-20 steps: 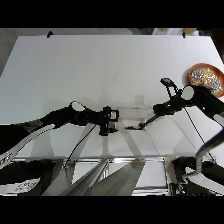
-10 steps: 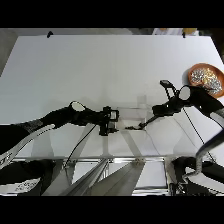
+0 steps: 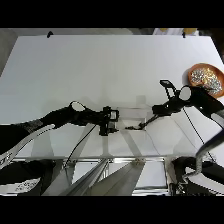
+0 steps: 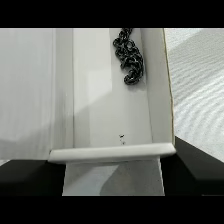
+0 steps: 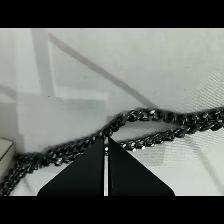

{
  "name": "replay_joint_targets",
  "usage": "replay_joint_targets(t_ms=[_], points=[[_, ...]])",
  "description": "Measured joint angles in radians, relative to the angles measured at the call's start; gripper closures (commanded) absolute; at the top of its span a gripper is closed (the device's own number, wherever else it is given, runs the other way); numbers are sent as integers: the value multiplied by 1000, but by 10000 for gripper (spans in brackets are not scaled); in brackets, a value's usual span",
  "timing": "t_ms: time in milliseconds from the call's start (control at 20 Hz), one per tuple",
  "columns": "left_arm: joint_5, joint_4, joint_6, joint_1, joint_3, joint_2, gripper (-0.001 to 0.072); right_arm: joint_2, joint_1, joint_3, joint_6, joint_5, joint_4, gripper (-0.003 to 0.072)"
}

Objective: Fold the box and place the chain.

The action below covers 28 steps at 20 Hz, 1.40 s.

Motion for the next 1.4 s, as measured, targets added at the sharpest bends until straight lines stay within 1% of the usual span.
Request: replay_joint_targets(t_ms=[300,350,400,450,600,700,1250,1300,1350,1400], points=[[0,0,0,0,0,0,691,153,0,0,-2,26,-6,663],[0,0,0,0,0,0,691,173,0,0,-2,28,-10,590],[0,0,0,0,0,0,691,188,0,0,-2,30,-18,496],[0,0,0,0,0,0,691,198,0,0,-1,31,-25,470],[0,0,0,0,0,0,691,203,0,0,12,20,-38,466],[0,0,0,0,0,0,691,184,0,0,20,11,-43,467],[0,0,0,0,0,0,691,-13,0,0,51,-44,-47,467],[0,0,0,0,0,0,691,-23,0,0,51,-49,-47,471],[0,0,0,0,0,0,691,-30,0,0,52,-51,-47,518],[0,0,0,0,0,0,691,-35,0,0,53,-55,-47,529]])
